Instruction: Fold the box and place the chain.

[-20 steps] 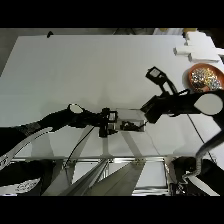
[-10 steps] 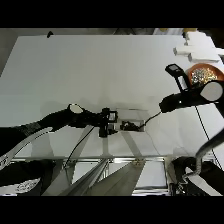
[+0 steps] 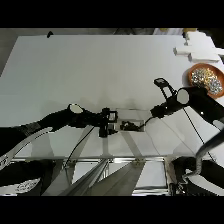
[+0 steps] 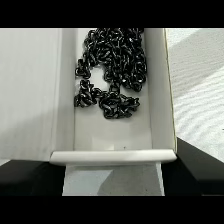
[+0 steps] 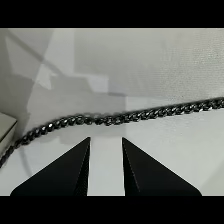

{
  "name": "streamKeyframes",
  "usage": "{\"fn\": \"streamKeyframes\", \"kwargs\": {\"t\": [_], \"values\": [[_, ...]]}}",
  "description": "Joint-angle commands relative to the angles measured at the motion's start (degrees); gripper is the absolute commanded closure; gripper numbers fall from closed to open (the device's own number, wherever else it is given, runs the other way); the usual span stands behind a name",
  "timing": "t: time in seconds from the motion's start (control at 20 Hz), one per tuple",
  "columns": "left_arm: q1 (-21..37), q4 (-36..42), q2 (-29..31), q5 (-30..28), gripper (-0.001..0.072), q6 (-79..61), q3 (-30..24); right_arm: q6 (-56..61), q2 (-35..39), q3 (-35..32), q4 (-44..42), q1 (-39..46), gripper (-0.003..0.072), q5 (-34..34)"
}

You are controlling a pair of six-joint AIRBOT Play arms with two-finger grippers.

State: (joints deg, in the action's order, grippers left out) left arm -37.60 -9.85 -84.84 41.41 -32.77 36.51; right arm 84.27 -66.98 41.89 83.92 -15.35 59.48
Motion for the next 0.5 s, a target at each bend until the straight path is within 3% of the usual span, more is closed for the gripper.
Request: {"fn": "streamKeyframes", "kwargs": {"t": [0.0, 0.45], "values": [[0.0, -0.02, 0.02, -0.02, 0.0575, -0.02, 0.0, 1.29, -2.84, -0.13, 0.5, -0.42, 0.0456, -1.07], [0.0, -0.02, 0.02, -0.02, 0.0575, -0.02, 0.0, 2.95, -7.23, -0.13, 0.48, -0.39, 0.0465, -2.4]]}}
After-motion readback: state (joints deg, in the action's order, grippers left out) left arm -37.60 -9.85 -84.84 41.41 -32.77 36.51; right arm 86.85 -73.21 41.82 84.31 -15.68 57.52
